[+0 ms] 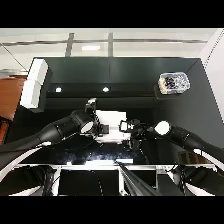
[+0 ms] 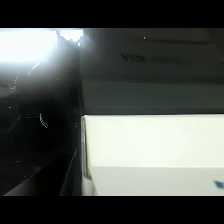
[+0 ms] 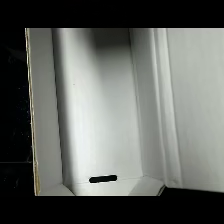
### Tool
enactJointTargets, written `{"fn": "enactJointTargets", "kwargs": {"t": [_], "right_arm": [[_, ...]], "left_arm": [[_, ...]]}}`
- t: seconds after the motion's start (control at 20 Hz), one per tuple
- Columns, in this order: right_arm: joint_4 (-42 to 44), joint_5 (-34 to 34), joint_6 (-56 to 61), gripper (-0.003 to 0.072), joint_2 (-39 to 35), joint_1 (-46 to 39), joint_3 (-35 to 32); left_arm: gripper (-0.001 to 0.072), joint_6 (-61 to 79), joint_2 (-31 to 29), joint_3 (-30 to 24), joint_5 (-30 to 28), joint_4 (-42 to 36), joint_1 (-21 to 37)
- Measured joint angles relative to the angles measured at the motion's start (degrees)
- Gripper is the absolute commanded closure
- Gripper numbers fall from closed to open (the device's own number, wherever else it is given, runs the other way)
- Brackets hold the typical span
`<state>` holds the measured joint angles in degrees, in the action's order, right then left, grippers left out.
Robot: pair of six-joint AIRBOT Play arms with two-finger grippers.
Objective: Fold the box and place the chain.
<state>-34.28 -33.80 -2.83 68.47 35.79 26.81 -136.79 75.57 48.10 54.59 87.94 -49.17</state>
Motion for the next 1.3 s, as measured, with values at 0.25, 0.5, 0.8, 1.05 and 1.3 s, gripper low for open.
{"fn": "enactJointTargets", "kwargs": {"t": [0.25, 0.5, 0.8, 1.05, 1.3], "right_arm": [[0.0, -0.04, -0.04, 0.0281, 0.0, 0.0, 0.0], [0.0, -0.04, -0.04, 0.0121, -0.02, 0.0, 0.0], [-3.1, -1.14, 1.86, -0.0009, -3.39, 0.0, 0.57], [-8.46, -2.91, 4.15, -0.0008, -5.95, 0.0, 1.14], [-10.16, -5.07, 4.85, -0.0007, -6.51, 0.0, 1.22]], "left_arm": [[0.0682, 0.11, 0.5, 0.11, 0.72, 0.48, 0.0], [0.0682, 0.98, 0.66, 0.11, 0.5, 0.46, 0.0], [0.068, 1.64, -0.37, 0.13, 1.84, 1.14, 0.0], [0.068, 2.73, -0.85, -0.55, 4.24, 1.66, 0.0], [0.068, 2.93, -0.92, -1.64, 3.02, 1.75, 0.0]]}}
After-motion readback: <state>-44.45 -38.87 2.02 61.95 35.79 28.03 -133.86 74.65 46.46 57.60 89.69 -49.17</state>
